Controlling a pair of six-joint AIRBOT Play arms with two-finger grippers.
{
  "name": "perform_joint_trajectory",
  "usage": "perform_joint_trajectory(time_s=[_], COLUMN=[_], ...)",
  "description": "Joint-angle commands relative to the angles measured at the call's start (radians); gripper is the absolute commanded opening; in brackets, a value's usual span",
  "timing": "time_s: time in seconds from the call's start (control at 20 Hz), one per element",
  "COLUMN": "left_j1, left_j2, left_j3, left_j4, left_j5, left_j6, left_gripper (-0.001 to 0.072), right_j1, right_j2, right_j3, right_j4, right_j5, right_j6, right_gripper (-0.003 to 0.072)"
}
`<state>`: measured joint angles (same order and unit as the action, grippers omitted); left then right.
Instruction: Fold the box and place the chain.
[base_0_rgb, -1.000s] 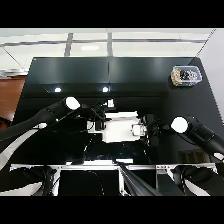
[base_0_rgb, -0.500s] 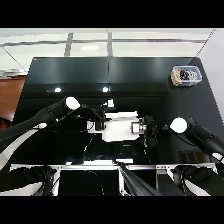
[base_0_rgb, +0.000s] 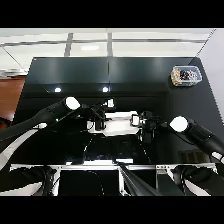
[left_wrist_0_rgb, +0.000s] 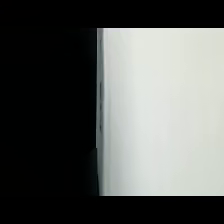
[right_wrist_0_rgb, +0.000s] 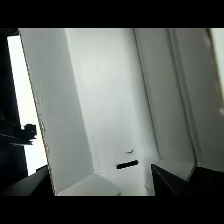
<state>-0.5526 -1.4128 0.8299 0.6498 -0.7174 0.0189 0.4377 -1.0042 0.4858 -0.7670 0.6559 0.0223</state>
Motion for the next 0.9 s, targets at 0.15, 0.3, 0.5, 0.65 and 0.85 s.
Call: perform_joint_trajectory(time_s=[0.15, 0.3, 0.5, 0.65, 0.85], left_j1=[0.0, 0.0, 0.0, 0.0, 0.0], left_j2=[-0.001, -0.001, -0.001, -0.001, -0.001], left_j3=[0.0, 0.0, 0.0, 0.0, 0.0], left_j4=[0.0, 0.0, 0.0, 0.0, 0.0], left_j5=[-0.001, -0.001, -0.001, 0.0, -0.001], left_j6=[0.0, 0.0, 0.0, 0.0, 0.0], left_gripper=[0.0026, 0.0025, 0.0026, 0.0026, 0.0026], right_j1=[-0.013, -0.064, -0.121, -0.124, -0.124], right_j2=[0.001, 0.001, 0.0, -0.042, -0.125], right_j3=[0.059, 0.071, 0.073, 0.073, 0.073], right_j4=[0.006, 0.036, 0.158, 0.223, 0.265], right_j5=[-0.039, -0.018, 0.006, 0.092, 0.152], right_j6=[-0.036, -0.053, -0.153, -0.229, -0.29], right_gripper=[0.0707, 0.0708, 0.0707, 0.0708, 0.0707])
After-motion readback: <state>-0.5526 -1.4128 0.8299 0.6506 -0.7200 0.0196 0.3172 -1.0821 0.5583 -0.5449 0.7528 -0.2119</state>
